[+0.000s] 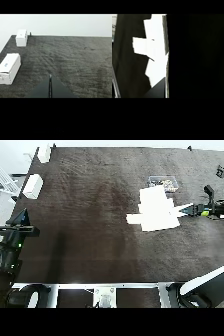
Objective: Fold the box and place the chain.
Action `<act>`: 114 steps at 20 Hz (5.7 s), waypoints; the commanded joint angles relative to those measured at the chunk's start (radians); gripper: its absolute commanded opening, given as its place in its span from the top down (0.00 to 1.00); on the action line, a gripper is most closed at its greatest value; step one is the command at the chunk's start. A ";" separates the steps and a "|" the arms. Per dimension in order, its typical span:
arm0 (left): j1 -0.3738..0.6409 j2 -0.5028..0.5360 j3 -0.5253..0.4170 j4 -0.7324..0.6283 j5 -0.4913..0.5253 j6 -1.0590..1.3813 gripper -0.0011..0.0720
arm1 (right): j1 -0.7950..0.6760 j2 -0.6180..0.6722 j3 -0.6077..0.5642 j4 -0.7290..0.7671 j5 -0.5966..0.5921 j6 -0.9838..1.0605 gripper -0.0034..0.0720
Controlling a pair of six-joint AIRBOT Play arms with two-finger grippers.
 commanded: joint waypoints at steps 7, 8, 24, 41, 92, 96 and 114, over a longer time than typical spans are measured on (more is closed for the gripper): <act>0.000 0.000 0.000 0.000 0.000 0.000 0.96 | 0.306 0.354 -0.640 0.262 -0.431 -0.044 0.95; 0.000 0.000 0.000 0.000 0.000 0.000 0.96 | 0.357 0.356 -0.640 0.279 -0.456 -0.023 0.95; 0.000 0.000 0.000 0.000 0.022 0.000 0.96 | 0.695 0.357 -0.576 0.349 -0.849 0.103 0.95; 0.000 -0.610 0.269 -0.003 -0.433 -0.026 0.30 | 0.696 0.356 -0.569 0.296 -0.849 0.097 0.95; -0.216 -2.087 1.835 0.601 -1.139 -0.768 0.24 | 0.699 0.356 -0.570 0.334 -0.860 0.072 0.94; -0.214 -2.087 1.835 0.615 -1.143 -0.766 0.29 | 0.698 0.356 -0.570 0.334 -0.861 0.071 0.94; -0.178 -2.095 1.835 0.496 -1.241 -0.698 0.67 | 0.698 0.356 -0.570 0.334 -0.860 0.052 0.94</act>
